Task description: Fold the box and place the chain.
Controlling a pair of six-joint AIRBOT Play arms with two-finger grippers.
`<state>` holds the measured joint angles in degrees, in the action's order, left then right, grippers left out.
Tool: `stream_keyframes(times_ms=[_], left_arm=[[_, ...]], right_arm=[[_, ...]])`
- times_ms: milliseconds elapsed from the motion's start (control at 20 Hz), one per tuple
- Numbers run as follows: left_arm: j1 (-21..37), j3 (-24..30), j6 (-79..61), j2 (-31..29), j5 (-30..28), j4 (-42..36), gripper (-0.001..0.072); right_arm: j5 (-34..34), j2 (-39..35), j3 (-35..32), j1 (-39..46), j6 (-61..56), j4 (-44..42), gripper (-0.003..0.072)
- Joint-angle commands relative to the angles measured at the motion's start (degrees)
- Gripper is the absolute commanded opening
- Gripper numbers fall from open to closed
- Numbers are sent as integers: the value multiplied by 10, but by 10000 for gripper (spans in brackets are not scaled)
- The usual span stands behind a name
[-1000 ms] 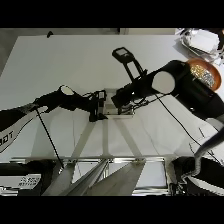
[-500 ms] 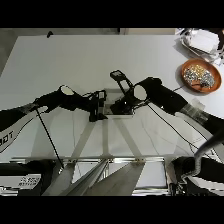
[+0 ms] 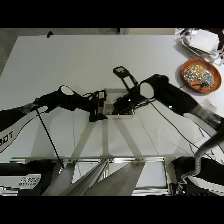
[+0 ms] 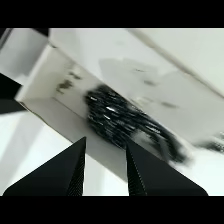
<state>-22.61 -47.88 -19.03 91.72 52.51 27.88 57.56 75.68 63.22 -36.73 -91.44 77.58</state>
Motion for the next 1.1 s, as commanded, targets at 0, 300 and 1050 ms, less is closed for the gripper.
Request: stream_keyframes(times_ms=[0,300,1050], left_arm=[[0,0,0,0,0,0,182],[0,0,0,0,0,0,182],[0,0,0,0,0,0,182]], right_arm=[[82,-71,0,46,3,63,296],[95,-82,-15,215,-50,190,472],[-229,140,-61,469,-259,181,339]])
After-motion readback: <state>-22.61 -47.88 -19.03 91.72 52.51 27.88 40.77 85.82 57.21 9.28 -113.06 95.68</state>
